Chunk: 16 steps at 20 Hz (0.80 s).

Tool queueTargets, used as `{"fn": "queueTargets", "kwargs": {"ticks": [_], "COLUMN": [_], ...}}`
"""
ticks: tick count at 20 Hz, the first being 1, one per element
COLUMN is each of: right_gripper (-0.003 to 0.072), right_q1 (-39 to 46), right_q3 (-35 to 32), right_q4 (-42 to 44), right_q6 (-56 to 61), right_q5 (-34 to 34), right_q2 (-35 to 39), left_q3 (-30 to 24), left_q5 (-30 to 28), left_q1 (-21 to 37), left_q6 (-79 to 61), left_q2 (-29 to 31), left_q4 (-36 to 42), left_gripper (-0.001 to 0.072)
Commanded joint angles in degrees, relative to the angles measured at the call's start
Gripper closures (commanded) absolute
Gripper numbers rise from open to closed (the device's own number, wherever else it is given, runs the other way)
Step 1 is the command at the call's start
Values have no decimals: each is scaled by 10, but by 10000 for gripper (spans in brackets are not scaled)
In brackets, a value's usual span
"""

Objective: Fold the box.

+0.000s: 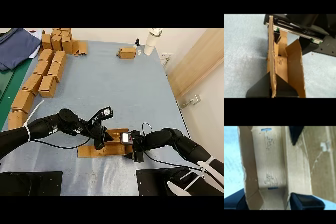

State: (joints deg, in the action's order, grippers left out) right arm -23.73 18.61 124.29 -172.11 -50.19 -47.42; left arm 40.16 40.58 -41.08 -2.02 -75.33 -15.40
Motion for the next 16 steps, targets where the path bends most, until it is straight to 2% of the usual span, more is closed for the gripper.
{"fn": "queueTargets", "kwargs": {"ticks": [1,9,11,16], "right_gripper": [118,126,186,186], "right_q1": [0,0,0,0], "right_q3": [-7,-8,-8,-8], "right_q4": [0,0,0,0], "right_q6": [1,0,0,0], "right_q5": [18,20,21,23], "right_q2": [0,0,0,0], "left_q3": [0,0,0,0], "left_q5": [0,1,1,0], "left_q1": [0,0,0,0], "left_q6": [0,0,0,0], "left_q2": [0,0,0,0], "left_q4": [0,0,0,0], "left_gripper": [698,698,698,699]}}
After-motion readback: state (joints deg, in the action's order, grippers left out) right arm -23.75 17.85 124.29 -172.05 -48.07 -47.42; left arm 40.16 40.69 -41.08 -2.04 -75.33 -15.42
